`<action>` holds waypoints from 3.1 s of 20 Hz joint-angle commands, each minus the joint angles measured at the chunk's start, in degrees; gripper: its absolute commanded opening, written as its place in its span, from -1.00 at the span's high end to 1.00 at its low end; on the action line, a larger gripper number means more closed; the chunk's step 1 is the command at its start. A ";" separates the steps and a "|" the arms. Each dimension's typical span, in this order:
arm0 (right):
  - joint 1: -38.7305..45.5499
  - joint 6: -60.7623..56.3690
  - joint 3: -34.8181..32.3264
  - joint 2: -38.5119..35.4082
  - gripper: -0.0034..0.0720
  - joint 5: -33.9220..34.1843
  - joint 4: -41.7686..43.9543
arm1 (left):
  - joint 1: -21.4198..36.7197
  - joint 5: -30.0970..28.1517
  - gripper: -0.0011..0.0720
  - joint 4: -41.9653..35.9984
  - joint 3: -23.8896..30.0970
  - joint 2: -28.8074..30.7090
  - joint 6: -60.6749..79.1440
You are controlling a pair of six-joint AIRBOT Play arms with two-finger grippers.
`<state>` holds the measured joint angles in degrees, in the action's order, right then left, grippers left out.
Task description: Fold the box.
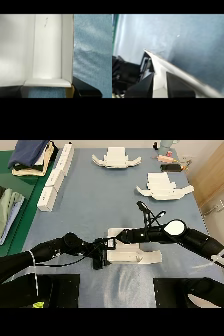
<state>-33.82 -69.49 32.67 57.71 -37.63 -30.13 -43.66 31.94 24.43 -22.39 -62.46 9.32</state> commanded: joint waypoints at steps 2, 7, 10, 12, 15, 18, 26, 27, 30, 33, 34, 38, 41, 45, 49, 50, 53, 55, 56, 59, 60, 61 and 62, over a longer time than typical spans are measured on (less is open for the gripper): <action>-0.13 -2.45 1.57 6.47 0.28 1.79 -10.99 | 0.07 0.00 -0.34 0.02 -0.04 0.02 0.07; -1.16 2.05 1.55 11.26 0.28 1.68 -11.26 | 0.07 0.00 -0.34 0.02 -0.04 0.02 0.07; -1.53 3.04 1.57 11.13 0.28 1.66 -11.23 | 0.07 0.02 -0.34 0.02 -0.04 0.02 0.07; -1.53 3.17 1.66 10.93 0.28 1.62 -11.23 | 0.07 0.00 -0.34 0.02 -0.04 0.02 0.07; -1.36 3.15 1.68 8.17 0.28 1.70 -11.23 | 0.07 0.00 -0.34 0.02 -0.04 0.02 0.07; -1.14 3.17 1.66 2.51 0.28 1.64 -11.39 | 0.07 0.00 -0.34 0.02 -0.04 0.02 0.07; -1.22 5.86 1.07 -19.50 0.28 -13.66 -25.22 | 0.07 0.00 -0.34 0.02 -0.04 0.02 0.07; -1.20 7.78 0.46 -21.84 0.28 -16.76 -26.95 | 0.07 0.02 -0.34 0.02 -0.04 0.02 0.07; -1.22 10.93 -2.86 -27.41 -0.48 -25.03 -34.51 | 0.07 0.00 -0.34 0.02 -0.04 0.02 0.07; -1.22 19.30 -8.04 -30.40 -0.49 -26.67 -40.02 | 0.07 0.00 -0.34 0.02 -0.04 0.02 0.07; -1.22 23.56 -9.92 -30.97 -0.49 -25.57 -41.13 | 0.07 0.00 -0.34 0.02 -0.04 0.02 0.07; -1.20 36.33 -15.61 -31.23 -0.49 -16.90 -41.40 | 0.07 0.00 -0.34 0.02 -0.04 0.02 0.07; -1.20 40.30 -17.33 -31.23 -0.48 -11.63 -39.17 | 0.07 0.02 -0.34 0.02 -0.04 0.02 0.07; -1.20 41.16 -17.33 -30.49 -0.44 -10.29 -36.92 | 0.07 0.00 -0.34 0.02 -0.04 0.02 0.07; -1.20 44.41 -17.33 -26.25 -0.15 -7.45 -31.78 | 0.07 0.00 -0.34 0.02 -0.04 0.02 0.07; -1.20 46.34 -17.33 -24.98 0.00 -6.60 -29.62 | 0.07 0.00 -0.34 0.02 -0.04 0.02 0.07; -1.22 52.59 -17.33 -21.57 0.23 -4.22 -23.65 | 0.07 0.00 -0.34 0.02 -0.04 0.02 0.07; -1.22 56.54 -17.33 -19.96 0.23 -2.60 -20.65 | 0.07 0.00 -0.34 0.02 -0.04 0.02 0.07; -1.22 57.99 -17.33 -19.23 0.22 -1.90 -19.65 | 0.07 0.00 -0.34 0.02 -0.04 0.02 0.07; -1.22 58.49 -17.33 -17.16 -0.68 -1.22 -17.99 | 0.07 0.00 -0.34 0.02 -0.04 0.02 0.07; -1.22 58.49 -17.33 -16.61 -0.69 -1.22 -17.66 | 0.07 0.00 -0.34 0.02 -0.04 0.00 0.07; -1.22 58.49 -17.31 -16.24 -0.70 -1.22 -17.57 | 0.07 0.00 -0.34 0.02 -0.04 0.00 0.07; -1.20 58.49 -17.31 -16.24 -0.70 -1.25 -17.62 | 0.07 0.00 -0.34 0.02 -0.04 0.02 0.07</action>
<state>-34.98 -12.08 15.38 40.25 -39.31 -49.21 -43.59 31.97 24.49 -22.39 -62.46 9.43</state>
